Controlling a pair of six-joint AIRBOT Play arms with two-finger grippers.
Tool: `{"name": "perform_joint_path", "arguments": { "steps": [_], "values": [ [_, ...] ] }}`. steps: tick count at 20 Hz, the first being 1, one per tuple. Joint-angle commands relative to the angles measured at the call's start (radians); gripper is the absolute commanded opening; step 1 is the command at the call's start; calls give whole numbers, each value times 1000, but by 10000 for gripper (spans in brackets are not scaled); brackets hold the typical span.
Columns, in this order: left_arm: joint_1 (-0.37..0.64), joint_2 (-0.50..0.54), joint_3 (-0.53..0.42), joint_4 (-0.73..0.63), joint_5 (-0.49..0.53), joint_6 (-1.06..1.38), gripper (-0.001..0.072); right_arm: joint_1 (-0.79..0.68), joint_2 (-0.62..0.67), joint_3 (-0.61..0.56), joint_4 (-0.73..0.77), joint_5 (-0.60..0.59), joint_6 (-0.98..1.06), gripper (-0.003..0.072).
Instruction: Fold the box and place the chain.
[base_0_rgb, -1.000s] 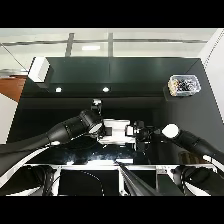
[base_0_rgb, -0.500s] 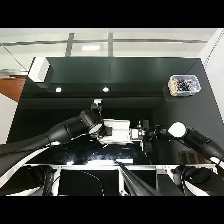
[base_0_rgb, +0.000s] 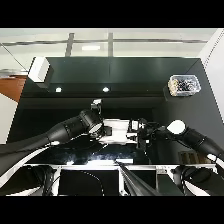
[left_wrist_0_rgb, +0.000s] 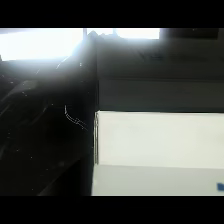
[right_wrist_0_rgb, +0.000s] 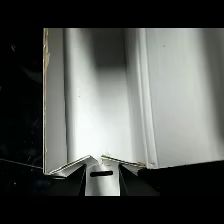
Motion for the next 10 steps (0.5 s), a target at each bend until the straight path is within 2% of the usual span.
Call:
{"name": "perform_joint_path", "arguments": {
  "steps": [1, 5, 10],
  "values": [
    [0, 1, 0, -7, 3, 0, 24, 23, -19, 1, 59, -23, 15, 237],
    [0, 0, 0, -7, 3, 0, 24, 87, -41, 1, 58, -82, 15, 237],
    [0, 0, 0, -14, 3, 0, 23, 89, -46, 1, 43, -104, 20, 240]
  ]
}}
